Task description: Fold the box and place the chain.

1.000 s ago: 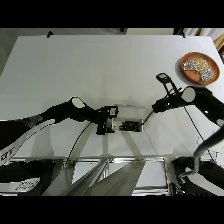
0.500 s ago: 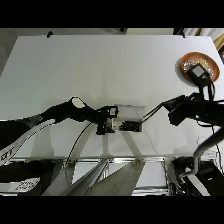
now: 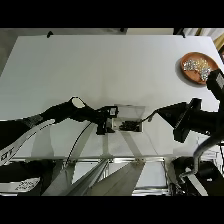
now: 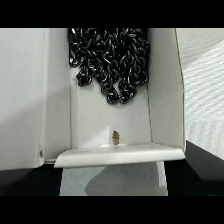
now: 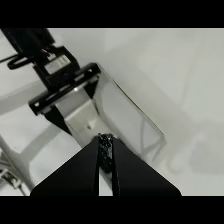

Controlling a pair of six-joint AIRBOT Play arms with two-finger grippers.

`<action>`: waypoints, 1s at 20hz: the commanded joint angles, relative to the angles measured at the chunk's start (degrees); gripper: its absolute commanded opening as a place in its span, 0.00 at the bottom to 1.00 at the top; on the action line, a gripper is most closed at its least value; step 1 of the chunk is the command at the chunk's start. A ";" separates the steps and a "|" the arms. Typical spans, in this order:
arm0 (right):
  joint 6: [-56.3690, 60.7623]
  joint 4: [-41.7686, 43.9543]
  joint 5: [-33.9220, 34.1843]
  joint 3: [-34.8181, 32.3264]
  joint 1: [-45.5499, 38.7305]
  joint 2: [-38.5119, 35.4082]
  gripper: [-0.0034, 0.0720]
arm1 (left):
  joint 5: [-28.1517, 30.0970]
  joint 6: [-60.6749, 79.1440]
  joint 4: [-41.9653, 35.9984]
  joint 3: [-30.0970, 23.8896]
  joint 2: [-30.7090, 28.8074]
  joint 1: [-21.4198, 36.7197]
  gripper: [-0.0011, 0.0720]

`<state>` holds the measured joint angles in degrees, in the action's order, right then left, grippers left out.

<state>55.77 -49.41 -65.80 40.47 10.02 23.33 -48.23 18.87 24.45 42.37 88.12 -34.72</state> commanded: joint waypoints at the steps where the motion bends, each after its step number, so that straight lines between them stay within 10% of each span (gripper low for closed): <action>1: -2.34 5.57 1.92 0.04 0.02 0.11 0.07 | 0.00 0.02 0.00 -0.02 0.00 0.00 0.36; 20: -20.11 3.61 4.28 -8.09 7.30 36.72 0.16 | 0.00 0.02 0.00 -0.02 0.00 0.00 0.36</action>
<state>36.77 -43.72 -61.95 32.93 14.35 54.17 -48.23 18.87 24.45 42.37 88.12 -34.72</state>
